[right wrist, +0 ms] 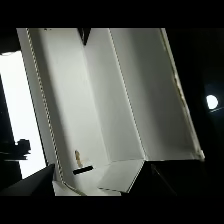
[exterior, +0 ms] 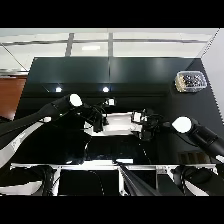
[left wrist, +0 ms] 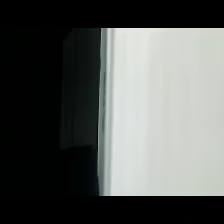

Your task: Fold the box and place the chain.

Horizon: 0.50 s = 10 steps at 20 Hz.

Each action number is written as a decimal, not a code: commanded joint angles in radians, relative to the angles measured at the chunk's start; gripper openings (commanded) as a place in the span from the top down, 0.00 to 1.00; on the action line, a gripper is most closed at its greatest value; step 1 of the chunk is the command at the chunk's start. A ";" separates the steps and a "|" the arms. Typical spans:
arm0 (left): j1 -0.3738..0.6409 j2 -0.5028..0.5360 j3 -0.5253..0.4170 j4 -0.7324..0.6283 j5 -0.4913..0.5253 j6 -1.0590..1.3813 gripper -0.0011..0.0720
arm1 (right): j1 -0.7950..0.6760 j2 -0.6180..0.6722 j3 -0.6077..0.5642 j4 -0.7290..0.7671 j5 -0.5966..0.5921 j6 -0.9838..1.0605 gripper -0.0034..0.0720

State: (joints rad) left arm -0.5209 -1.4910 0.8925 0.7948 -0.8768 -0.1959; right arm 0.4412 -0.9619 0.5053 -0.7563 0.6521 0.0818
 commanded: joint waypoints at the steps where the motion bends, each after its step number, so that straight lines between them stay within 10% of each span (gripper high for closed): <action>1: 0.000 0.001 0.008 0.000 -0.016 0.084 0.95 | -0.015 -0.001 0.002 0.034 -0.016 -0.043 0.00; 10: -0.001 0.004 0.011 0.000 -0.015 0.233 0.95 | -0.015 -0.051 0.001 0.049 -0.034 -0.046 0.00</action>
